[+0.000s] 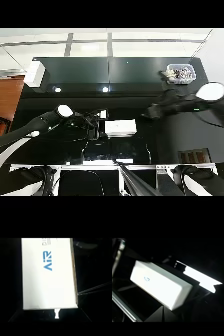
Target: Fold the box and place the chain.
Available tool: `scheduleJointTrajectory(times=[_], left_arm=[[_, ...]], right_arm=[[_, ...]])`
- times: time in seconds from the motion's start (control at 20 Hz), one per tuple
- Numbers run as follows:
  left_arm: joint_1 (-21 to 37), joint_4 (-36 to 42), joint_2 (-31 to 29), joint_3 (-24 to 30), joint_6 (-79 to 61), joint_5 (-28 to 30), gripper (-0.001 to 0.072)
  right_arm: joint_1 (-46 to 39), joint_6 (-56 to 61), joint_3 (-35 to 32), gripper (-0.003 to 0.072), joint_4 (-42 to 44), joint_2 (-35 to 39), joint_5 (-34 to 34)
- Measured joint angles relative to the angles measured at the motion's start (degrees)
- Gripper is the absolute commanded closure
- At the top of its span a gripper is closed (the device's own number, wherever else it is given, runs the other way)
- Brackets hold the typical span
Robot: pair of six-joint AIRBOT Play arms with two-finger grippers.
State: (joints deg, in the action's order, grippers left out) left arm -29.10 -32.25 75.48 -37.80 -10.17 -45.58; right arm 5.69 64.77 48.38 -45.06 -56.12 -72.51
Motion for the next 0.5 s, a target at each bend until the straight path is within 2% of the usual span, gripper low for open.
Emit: scheduleJointTrajectory(times=[0.25, 0.4, 0.5], left_arm=[[-0.02, -5.73, -6.86, -2.47, 9.49, -3.63, -0.0009], [-1.84, -6.62, -8.72, -6.1, 16.04, -4.87, -0.0006], [-4.13, -6.93, -7.39, -8.96, 20.06, -4.52, -0.0006]], right_arm=[[-10.14, 1.66, 0.57, 0.0673, -6.36, 7.76, -4.98], [-12.09, 1.97, 0.09, 0.0672, -7.69, 9.05, -3.78], [-12.63, 2.03, -0.39, 0.0672, -7.96, 9.46, -1.81]])
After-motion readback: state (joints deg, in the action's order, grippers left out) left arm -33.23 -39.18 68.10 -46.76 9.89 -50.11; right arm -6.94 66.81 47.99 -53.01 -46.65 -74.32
